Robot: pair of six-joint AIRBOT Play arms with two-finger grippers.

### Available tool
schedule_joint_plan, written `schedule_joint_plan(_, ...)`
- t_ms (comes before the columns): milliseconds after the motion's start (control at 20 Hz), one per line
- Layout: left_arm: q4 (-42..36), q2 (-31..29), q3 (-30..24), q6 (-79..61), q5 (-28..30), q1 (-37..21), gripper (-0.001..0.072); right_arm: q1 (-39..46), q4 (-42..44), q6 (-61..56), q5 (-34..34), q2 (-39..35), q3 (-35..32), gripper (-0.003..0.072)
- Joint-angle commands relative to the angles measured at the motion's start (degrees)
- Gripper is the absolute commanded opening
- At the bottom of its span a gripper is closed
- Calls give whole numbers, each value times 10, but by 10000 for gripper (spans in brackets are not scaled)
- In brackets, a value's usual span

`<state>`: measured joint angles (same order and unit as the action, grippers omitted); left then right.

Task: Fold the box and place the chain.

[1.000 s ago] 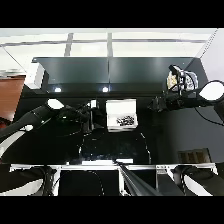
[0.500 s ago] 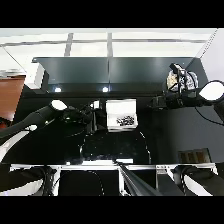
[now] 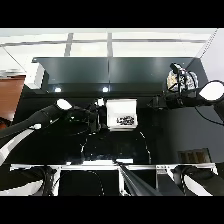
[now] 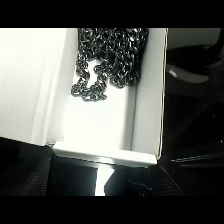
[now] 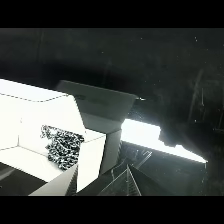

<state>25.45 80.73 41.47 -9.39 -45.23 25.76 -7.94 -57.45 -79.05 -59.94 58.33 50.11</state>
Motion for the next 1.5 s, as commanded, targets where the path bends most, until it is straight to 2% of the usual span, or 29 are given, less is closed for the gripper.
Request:
schedule_joint_plan(0,7,3,5,7,6,9,714,0,0,0,0,0,0,355)
schedule_joint_plan(200,25,5,11,1,49,38,713,0,0,0,2,0,0,355)
schedule_joint_plan(400,28,6,12,-17,49,42,704,0,0,0,5,0,0,355)
schedule_joint_plan(450,28,6,12,-17,50,42,614,0,0,0,9,0,0,355)
schedule_joint_plan(500,28,6,12,-17,50,42,489,-1,0,1,13,0,0,355)
schedule_joint_plan(550,28,6,12,-17,50,42,420,-6,0,6,24,1,0,358)
schedule_joint_plan(600,28,6,12,-17,50,42,386,-14,0,16,43,2,0,446)
schedule_joint_plan(650,28,6,12,-17,50,42,386,-24,0,24,72,6,0,670)
schedule_joint_plan(800,28,6,12,-17,50,42,386,-44,43,48,177,48,10,683)
schedule_joint_plan(950,28,6,12,-17,50,42,386,-44,155,154,194,143,47,681)
schedule_joint_plan(1000,28,6,12,-17,50,42,386,-45,185,198,190,172,57,649)
schedule_joint_plan(1100,28,6,12,-17,50,42,386,-45,228,302,155,217,71,645)
schedule_joint_plan(1250,28,6,12,-17,50,42,386,-40,219,436,59,223,81,645)
schedule_joint_plan(1450,28,6,12,-17,50,42,386,-40,178,528,-93,220,122,645)
